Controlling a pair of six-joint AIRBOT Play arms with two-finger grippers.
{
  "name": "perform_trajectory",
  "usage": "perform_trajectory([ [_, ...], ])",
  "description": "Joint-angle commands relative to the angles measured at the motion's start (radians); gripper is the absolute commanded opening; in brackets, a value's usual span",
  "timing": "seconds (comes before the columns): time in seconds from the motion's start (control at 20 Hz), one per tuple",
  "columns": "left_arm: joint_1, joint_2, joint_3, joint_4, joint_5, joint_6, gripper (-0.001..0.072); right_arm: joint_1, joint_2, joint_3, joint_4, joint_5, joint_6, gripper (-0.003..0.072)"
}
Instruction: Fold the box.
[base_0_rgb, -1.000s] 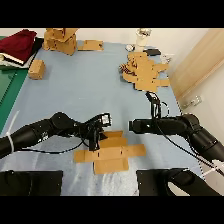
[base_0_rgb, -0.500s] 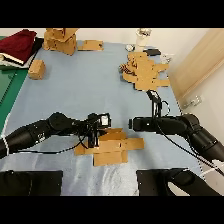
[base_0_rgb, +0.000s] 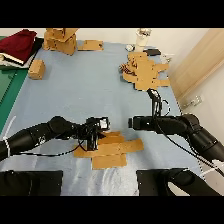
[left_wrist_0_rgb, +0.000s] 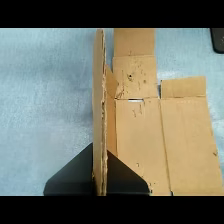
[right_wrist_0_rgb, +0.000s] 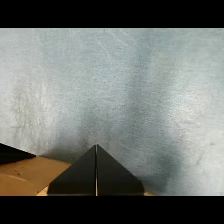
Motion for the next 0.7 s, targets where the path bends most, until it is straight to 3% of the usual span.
perform_trajectory([
  [0.0,-0.024,-0.001,-0.009,-0.004,-0.011,-0.003,0.0011,0.001,0.001,0.0,0.0,0.002,0.0,0.0002],
  [0.65,-0.038,0.014,-0.009,-0.003,-0.037,-0.064,0.0012,0.001,0.001,0.0,0.0,-0.008,0.0,0.0001],
])
